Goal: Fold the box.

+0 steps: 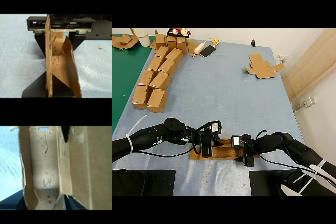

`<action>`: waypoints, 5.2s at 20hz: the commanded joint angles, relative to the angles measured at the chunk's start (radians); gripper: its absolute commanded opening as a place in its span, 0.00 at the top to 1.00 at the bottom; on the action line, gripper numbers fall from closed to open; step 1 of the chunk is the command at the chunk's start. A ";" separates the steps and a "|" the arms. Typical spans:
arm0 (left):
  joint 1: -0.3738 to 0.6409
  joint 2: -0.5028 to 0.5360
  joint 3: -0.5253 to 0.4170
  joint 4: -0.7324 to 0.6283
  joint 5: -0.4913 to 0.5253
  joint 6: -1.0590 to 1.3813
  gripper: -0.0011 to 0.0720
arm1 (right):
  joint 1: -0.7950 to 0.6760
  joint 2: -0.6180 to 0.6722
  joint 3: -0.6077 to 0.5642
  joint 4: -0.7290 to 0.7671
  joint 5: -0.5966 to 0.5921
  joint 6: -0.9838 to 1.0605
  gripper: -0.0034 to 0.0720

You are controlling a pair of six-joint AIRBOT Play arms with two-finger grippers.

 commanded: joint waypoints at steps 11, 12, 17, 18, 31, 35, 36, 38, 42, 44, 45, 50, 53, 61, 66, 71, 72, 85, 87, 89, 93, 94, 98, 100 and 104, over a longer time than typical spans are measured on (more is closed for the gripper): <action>-0.001 0.000 0.000 0.000 0.000 0.000 0.97 | 0.001 0.002 0.000 0.005 0.007 0.000 0.30; -0.001 0.000 0.000 0.000 0.000 0.000 0.97 | 0.001 0.002 0.000 0.005 0.007 0.000 0.30; -0.001 0.000 0.000 0.000 0.000 0.000 0.97 | 0.001 0.002 0.000 0.005 0.007 0.000 0.30; -0.001 0.000 0.000 0.000 0.001 0.000 0.97 | 0.001 0.002 0.000 0.005 0.007 0.000 0.30; -0.002 0.000 0.000 -0.026 -0.009 -0.004 0.97 | 0.001 0.002 0.000 0.008 0.006 0.000 0.30; -0.002 0.000 0.000 -0.030 -0.002 -0.004 0.97 | 0.001 0.002 0.000 0.008 0.006 0.000 0.30; -0.002 0.000 0.000 -0.030 -0.002 -0.004 0.97 | 0.001 0.002 0.000 0.008 0.006 0.000 0.30; -0.002 0.000 0.000 -0.030 0.000 -0.004 0.97 | 0.001 0.002 0.000 0.008 0.006 0.000 0.30; -0.002 0.000 0.000 -0.029 0.002 -0.004 0.97 | 0.001 0.002 0.000 0.008 0.006 0.000 0.30; -0.001 0.000 0.000 -0.029 0.002 -0.004 0.96 | 0.001 0.002 0.000 0.008 0.006 0.000 0.30; -0.001 0.000 0.000 -0.030 0.005 -0.004 0.71 | 0.001 0.002 0.000 0.008 0.006 0.000 0.30; 0.000 0.016 0.000 -0.048 0.059 -0.046 0.45 | 0.001 0.002 0.000 0.008 0.006 0.000 0.30; 0.000 0.065 0.000 -0.032 0.097 -0.093 0.45 | 0.001 0.002 0.000 0.008 0.006 0.000 0.30; 0.000 0.290 0.000 0.809 -0.046 -1.092 0.45 | 0.000 0.002 0.000 0.007 0.007 0.000 0.30; -0.035 0.358 -0.013 0.768 -0.329 -1.613 0.97 | 0.000 0.002 0.000 0.008 0.007 0.000 0.30; -0.147 0.322 -0.063 0.367 0.068 -1.627 0.97 | 0.000 0.002 0.000 0.007 0.007 0.000 0.30; -0.142 0.308 -0.061 0.311 0.139 -1.623 0.97 | 0.000 0.002 0.000 0.007 0.007 0.000 0.30; -0.064 0.003 0.015 0.352 0.164 -1.561 0.97 | 0.000 0.002 0.000 0.007 0.006 0.000 0.30; -0.064 0.000 0.018 0.357 0.168 -1.557 0.97 | 0.000 0.002 0.000 0.006 0.006 0.000 0.30; -0.063 0.000 0.026 0.357 0.165 -1.535 0.97 | 0.000 0.002 0.000 0.007 0.006 0.000 0.30; -0.062 0.010 0.029 0.344 0.166 -1.479 0.97 | 0.000 0.002 0.000 0.006 0.006 0.000 0.30; -0.061 0.027 0.029 0.341 0.168 -1.453 0.97 | 0.000 0.002 0.000 0.006 0.006 0.001 0.30; 0.015 0.145 0.028 0.343 0.163 -1.356 0.97 | 0.000 0.002 0.000 0.001 0.006 0.001 0.30; 0.083 0.214 0.021 0.369 0.135 -1.258 0.97 | 0.000 0.002 0.000 0.000 0.006 0.001 0.30; 0.151 0.350 -0.051 0.473 -0.075 -1.070 0.97 | 0.000 0.002 0.000 0.000 0.006 0.001 0.30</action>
